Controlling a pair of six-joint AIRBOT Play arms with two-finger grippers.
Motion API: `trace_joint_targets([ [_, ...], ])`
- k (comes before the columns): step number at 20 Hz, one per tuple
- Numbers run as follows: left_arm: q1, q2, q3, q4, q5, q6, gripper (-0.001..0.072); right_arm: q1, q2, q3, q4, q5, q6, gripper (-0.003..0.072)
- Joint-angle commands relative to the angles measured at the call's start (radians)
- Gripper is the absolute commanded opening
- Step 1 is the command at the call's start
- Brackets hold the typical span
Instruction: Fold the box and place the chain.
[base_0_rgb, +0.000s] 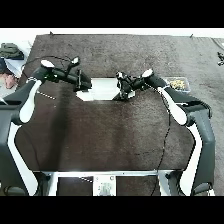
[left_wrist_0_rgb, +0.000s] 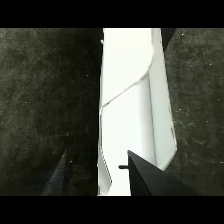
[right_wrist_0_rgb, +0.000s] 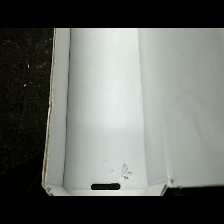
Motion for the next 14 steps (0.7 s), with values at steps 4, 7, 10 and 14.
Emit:
trace_joint_targets([
  [4, 0.038, 0.062, 0.001, -0.036, -0.208, -0.053, 0.0010, 0.001, -0.001, 0.001, 0.000, 0.001, 0.001, 0.0277],
  [7, 0.033, 0.104, -0.011, -0.031, -0.196, -0.125, 0.0006, 0.000, -0.001, 0.001, 0.000, 0.001, 0.001, 0.0277],
  [10, -0.013, 0.172, -0.087, -0.026, -0.088, -0.125, 0.0006, 0.001, -0.001, 0.001, 0.000, 0.001, 0.001, 0.0277],
  [14, -0.088, 0.236, -0.251, -0.032, 0.062, -0.085, 0.0006, 0.001, -0.001, 0.001, 0.000, 0.001, 0.001, 0.0277],
])
